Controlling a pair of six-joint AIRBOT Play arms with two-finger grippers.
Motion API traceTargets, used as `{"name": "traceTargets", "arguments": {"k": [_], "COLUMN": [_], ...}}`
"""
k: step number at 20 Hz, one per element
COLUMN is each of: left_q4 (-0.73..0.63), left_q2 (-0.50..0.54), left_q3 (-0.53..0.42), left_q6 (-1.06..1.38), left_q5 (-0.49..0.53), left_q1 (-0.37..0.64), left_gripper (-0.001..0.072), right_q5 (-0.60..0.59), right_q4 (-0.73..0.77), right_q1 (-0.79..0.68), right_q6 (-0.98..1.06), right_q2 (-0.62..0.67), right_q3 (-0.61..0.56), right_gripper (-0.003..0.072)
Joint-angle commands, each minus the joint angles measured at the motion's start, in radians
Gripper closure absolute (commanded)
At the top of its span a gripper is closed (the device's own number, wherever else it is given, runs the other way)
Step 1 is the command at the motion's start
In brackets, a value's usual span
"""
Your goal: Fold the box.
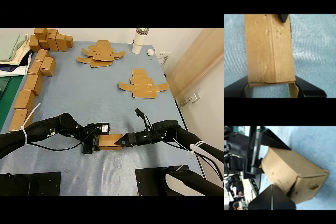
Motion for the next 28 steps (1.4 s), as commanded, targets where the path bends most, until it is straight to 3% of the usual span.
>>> {"name": "traceTargets", "arguments": {"k": [1, 21, 28], "left_q4": [0.000, 0.000, 0.000], "left_q2": [0.000, 0.000, 0.000], "left_q3": [0.000, 0.000, 0.000], "left_q6": [0.000, 0.000, 0.000], "left_q5": [0.000, 0.000, 0.000], "left_q1": [0.000, 0.000, 0.000], "left_gripper": [0.0418, 0.0418, 0.0418], "right_q5": [0.017, 0.083, 0.031], "right_q4": [-0.004, -0.007, 0.012], "right_q1": [0.001, 0.001, 0.001], "right_q6": [0.000, 0.001, 0.004], "right_q2": [0.001, 0.000, 0.047], "right_q3": [-0.013, -0.023, -0.019], "right_gripper": [0.0683, 0.0683, 0.0683]}}
